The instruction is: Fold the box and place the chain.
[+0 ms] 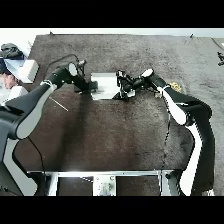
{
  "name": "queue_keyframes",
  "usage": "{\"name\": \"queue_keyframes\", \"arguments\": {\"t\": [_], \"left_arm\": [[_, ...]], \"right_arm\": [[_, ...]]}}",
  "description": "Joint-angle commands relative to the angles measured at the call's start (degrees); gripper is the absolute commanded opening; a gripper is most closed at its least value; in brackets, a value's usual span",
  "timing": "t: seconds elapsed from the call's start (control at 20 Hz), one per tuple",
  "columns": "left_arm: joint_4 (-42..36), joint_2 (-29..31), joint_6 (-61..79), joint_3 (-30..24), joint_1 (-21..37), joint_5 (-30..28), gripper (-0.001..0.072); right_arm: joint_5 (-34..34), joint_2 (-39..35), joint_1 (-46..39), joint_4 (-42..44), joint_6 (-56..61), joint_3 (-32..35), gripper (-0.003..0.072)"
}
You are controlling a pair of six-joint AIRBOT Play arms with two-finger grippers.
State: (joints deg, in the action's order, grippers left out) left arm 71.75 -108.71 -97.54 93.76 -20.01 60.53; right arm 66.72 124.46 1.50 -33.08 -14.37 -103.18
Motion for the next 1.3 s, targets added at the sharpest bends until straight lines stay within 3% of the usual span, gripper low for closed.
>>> {"name": "queue_keyframes", "arguments": {"t": [0.0,0.15,0.4,0.6,0.95,1.05,1.2,1.25], "left_arm": [[2.67,0.35,-1.57,0.76,-1.18,-0.46,0.0405],[8.13,-0.22,-6.34,3.56,-2.73,1.60,0.0374],[13.66,-6.25,-11.39,14.64,-4.61,10.36,0.0365],[19.71,-10.14,-14.84,21.38,-5.90,13.03,0.0354],[22.38,-10.91,-18.64,22.05,-6.32,13.70,0.0344],[22.38,-11.78,-18.60,22.05,-6.32,14.47,0.0276],[23.78,-11.91,-19.12,22.05,-6.60,14.80,0.0273],[24.06,-12.11,-19.47,22.05,-6.60,15.39,0.0216]], "right_arm": [[-0.02,0.02,0.00,-0.11,0.26,-0.02,0.0336],[-0.04,0.02,-0.02,-0.11,0.26,-0.02,0.0337],[-0.04,0.02,-0.02,-0.11,0.26,-0.02,0.0337],[-0.04,0.02,-0.02,-0.11,0.26,-0.02,0.0337],[-0.04,0.02,-0.02,-0.11,0.26,-0.02,0.0337],[-0.04,0.02,-0.02,-0.11,0.26,-0.02,0.0337],[-0.04,0.02,0.00,-0.11,0.26,-0.02,0.0337],[-0.04,0.02,-0.02,-0.13,0.26,-0.02,0.0337]]}}
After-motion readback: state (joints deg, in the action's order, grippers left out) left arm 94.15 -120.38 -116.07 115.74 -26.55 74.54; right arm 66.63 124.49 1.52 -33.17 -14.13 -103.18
